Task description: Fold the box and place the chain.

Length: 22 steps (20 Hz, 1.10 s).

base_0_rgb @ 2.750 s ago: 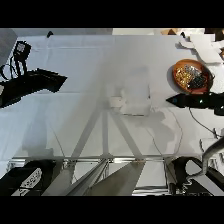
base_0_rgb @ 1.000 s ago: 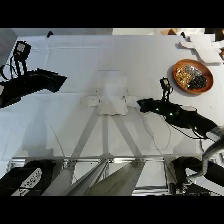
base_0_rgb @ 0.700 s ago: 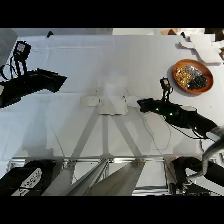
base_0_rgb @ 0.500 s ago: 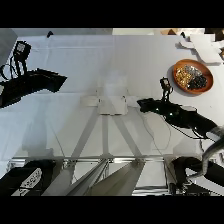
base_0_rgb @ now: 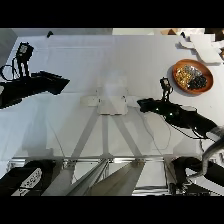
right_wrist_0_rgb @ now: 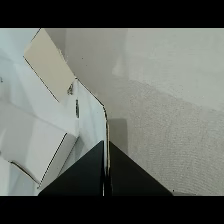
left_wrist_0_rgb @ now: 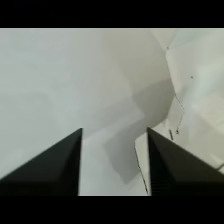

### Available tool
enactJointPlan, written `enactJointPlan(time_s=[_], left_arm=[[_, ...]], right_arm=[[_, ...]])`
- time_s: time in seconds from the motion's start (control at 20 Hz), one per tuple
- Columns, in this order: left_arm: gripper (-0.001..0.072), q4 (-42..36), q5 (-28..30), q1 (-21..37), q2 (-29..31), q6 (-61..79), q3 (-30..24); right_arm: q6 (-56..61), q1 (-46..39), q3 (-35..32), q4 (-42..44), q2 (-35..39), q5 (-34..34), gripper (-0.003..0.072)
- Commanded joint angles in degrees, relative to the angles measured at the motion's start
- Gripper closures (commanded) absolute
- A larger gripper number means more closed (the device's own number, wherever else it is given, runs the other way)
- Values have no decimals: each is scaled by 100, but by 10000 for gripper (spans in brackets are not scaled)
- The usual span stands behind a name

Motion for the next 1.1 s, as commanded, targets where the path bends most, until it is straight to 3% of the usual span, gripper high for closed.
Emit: enactJointPlan(time_s=[0.0, 0.1, 0.3, 0.45, 0.6, 0.9, 1.05], left_arm=[[458, 9, -345, -2, 7, -142, 4], [446, 26, -417, -2, -13, -140, 4], [299, 37, -466, -76, -205, -184, 90], [290, 63, -944, -109, -741, -177, 468], [56, 352, -1429, -109, -1469, -120, 1130], [65, 361, -1716, -286, -2796, 767, 2199], [62, 361, -2166, -485, -3462, 866, 2835]], right_arm=[[2, 7, -2, 0, -4, 2, 676], [2, 7, -2, 0, -4, 0, 676], [2, 7, -2, 0, -4, 0, 676], [2, 7, -2, 0, -4, 0, 676], [2, 7, -2, 0, -4, 0, 676], [2, 7, -2, 0, -4, 2, 676], [2, 7, -2, 0, -4, 0, 675]])
